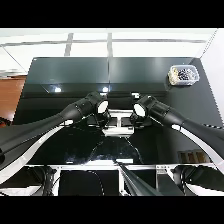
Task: Fold the box and place the chain.
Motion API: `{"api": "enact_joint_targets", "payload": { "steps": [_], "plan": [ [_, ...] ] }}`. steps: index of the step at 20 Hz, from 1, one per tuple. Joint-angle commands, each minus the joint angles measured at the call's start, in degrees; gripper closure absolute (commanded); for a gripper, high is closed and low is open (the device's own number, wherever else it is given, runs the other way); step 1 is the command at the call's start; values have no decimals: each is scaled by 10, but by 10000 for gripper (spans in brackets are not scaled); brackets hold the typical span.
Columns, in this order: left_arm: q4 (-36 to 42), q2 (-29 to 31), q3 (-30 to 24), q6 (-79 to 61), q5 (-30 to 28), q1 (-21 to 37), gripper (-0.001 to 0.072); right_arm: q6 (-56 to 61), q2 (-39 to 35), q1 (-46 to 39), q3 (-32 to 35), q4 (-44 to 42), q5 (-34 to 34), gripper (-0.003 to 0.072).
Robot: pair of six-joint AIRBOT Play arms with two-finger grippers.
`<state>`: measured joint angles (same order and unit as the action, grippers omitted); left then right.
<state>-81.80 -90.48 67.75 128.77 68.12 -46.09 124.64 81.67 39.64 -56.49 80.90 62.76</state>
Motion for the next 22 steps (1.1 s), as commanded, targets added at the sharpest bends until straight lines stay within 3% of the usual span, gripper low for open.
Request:
{"api": "enact_joint_targets", "payload": {
  "steps": [1, 2, 3, 7, 8, 10, 13, 16, 18, 21, 22],
  "plan": [
    [0, 0, 0, 1, -1, 0, 683, 0, 0, 1, 0, -5, 0, 512],
    [0, 0, 0, 0, -1, 0, 683, 0, 0, 1, 0, -5, 0, 639],
    [0, 0, 0, 1, -1, 0, 683, 0, 0, 1, 0, -6, -1, 676],
    [0, 0, 0, 1, -1, 0, 683, 0, 0, 1, 0, -9, -2, 676],
    [0, 0, 0, 1, -1, 1, 683, 0, 0, 1, -1, -9, -2, 664],
    [0, 0, 0, 1, -1, 0, 683, -14, -7, 1, -1, -10, -1, 431],
    [0, 0, 0, 0, -1, 1, 683, -86, -44, 8, -4, -17, 34, 434],
    [0, 0, 0, 0, -1, 1, 683, -111, -131, 8, -4, 8, 54, 434],
    [0, 0, 0, 0, -1, 1, 683, -111, -197, 3, -4, 94, 70, 434],
    [0, 0, 0, 0, -1, 1, 683, -111, -243, -28, -3, 341, 80, 434],
    [0, 0, 0, 0, -1, 1, 683, -111, -242, -53, 3, 413, 54, 434]
  ]
}}
